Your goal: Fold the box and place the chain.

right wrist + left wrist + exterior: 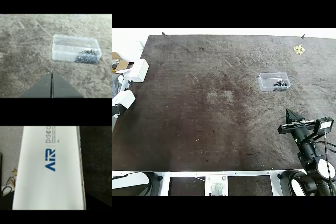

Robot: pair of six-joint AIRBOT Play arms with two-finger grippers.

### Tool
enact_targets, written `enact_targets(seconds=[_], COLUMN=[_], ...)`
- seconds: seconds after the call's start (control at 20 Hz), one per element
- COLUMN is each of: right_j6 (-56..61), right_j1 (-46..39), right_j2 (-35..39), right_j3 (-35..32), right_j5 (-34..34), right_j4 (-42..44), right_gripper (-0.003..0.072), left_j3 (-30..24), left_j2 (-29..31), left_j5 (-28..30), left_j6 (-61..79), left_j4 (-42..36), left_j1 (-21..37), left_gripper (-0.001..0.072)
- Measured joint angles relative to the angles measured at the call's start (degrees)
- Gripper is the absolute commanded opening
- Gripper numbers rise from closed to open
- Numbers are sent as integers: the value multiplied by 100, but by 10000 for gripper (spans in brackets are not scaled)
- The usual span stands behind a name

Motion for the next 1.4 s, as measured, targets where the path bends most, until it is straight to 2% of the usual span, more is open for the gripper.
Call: enact_targets(seconds=[1.2,1.25,1.3,1.35,1.4], right_j6=[-7,-7,-7,-7,-7], right_j1=[0,0,0,0,0], right_j2=[0,0,0,0,0], right_j3=[0,0,0,0,0], right_j5=[-2,-2,-2,-2,-2], right_j4=[0,-2,-2,0,-2], right_gripper=[2,2,2,2,2], left_j3=[-33,-33,-33,-33,-37], left_j2=[-208,-208,-208,-208,-212], left_j5=[11,-11,-37,-72,-175], left_j6=[363,369,372,369,328], left_j4=[417,411,404,407,437], left_j1=[-7,-7,-4,-4,-9], left_gripper=[12,244,590,680,677])
